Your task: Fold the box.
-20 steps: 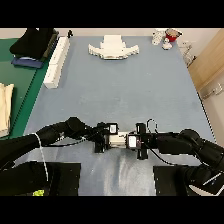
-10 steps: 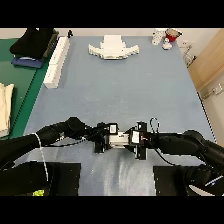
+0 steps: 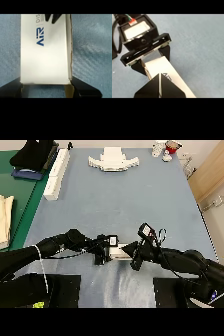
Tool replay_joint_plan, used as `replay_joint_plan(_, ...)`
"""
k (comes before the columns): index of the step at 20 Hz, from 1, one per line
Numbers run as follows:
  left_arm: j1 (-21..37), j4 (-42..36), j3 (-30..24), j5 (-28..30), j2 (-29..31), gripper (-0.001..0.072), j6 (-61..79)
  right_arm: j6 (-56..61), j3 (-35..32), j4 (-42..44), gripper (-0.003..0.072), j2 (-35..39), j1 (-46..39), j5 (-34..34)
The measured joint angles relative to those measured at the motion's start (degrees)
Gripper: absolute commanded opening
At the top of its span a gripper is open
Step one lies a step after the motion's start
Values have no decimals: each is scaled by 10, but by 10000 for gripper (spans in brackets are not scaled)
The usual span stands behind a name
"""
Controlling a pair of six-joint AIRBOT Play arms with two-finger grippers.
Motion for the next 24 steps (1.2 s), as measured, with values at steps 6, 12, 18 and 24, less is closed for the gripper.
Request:
replay_joint_plan(6,0,0,0,0,0,508,0,49,-51,7,38,1,39,74)
replay_joint_plan(12,0,0,0,0,0,507,0,58,-69,9,38,-33,45,92)
replay_joint_plan(18,0,0,0,0,0,507,0,59,-72,9,38,-49,45,93)
replay_joint_plan(24,0,0,0,0,0,507,0,60,-73,9,38,-51,45,90)
